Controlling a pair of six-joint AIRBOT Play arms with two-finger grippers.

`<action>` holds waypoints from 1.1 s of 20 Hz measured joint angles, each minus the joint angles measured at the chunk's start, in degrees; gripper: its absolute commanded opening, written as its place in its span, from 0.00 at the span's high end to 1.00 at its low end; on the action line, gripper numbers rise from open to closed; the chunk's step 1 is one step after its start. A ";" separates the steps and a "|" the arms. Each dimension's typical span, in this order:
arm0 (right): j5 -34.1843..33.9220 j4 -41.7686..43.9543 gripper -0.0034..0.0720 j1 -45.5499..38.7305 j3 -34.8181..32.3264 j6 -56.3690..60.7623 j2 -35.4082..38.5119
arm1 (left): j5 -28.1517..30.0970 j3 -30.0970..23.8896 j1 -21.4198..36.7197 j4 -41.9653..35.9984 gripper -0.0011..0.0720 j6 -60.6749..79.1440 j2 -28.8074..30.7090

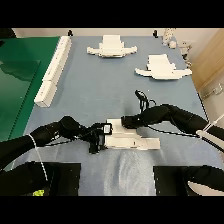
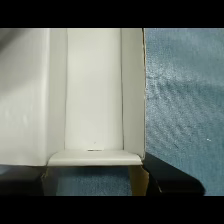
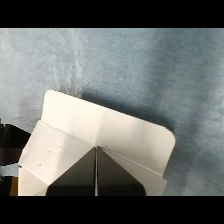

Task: Fold the box.

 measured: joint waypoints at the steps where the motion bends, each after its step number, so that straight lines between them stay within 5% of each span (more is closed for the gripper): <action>1: -0.09 0.00 0.95 0.00 0.02 -0.46 -0.22 | 0.00 0.00 0.00 0.00 0.32 0.00 0.00; 10: -2.49 -2.32 0.95 -0.07 0.04 -7.02 10.43 | 0.00 0.00 0.00 0.00 0.32 0.04 0.00; 16: -15.02 -11.41 0.95 -0.02 -1.81 -12.13 25.11 | 0.00 0.00 0.00 0.00 0.32 0.02 0.00; 17: -17.68 -11.87 0.82 0.07 -2.75 -14.14 27.10 | 0.00 0.00 0.00 -0.02 0.32 0.02 0.00; 18: -20.41 -12.24 0.52 0.22 -3.91 -16.46 29.05 | 0.00 0.00 0.00 0.00 0.32 0.02 0.00; 19: -22.58 -12.44 0.33 0.33 -5.05 -18.60 30.60 | 0.02 0.00 0.00 0.00 0.32 0.02 0.00; 21: -25.35 -13.27 0.16 0.52 -7.13 -23.12 32.87 | 0.02 0.00 0.00 0.00 0.32 0.02 0.00; 22: -26.16 -14.03 0.16 0.59 -7.96 -25.90 33.53 | 0.02 0.00 0.00 -0.02 0.32 0.02 0.00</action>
